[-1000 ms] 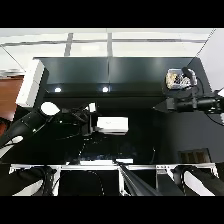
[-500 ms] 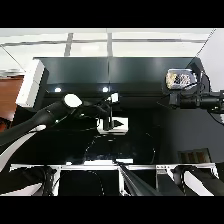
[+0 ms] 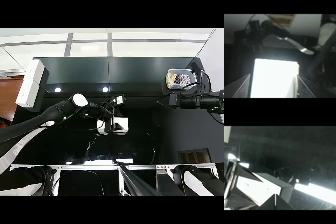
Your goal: Fold the box and place the chain.
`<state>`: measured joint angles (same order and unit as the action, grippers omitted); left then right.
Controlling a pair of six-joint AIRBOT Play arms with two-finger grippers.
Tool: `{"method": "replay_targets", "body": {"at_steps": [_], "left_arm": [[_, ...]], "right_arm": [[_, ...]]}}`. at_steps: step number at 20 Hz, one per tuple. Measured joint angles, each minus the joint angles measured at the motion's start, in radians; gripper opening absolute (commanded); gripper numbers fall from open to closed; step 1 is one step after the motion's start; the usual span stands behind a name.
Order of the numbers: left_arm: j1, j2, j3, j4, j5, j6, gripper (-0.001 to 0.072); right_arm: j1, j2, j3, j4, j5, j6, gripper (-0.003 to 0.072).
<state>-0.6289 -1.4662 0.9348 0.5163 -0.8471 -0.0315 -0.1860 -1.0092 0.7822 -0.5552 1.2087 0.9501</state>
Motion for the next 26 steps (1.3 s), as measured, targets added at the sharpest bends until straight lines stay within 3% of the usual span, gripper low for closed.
{"method": "replay_targets", "body": {"at_steps": [15, 26], "left_arm": [[0.000, -0.004, 0.001, 0.031, -0.063, 0.068, 0.0702], [-0.004, -0.018, 0.001, 0.127, -0.076, 0.130, 0.0702]], "right_arm": [[0.000, 0.000, 0.000, -0.001, -0.003, -0.005, 0.0010], [0.000, 0.000, 0.000, -0.003, -0.002, -0.005, 0.0010]]}}
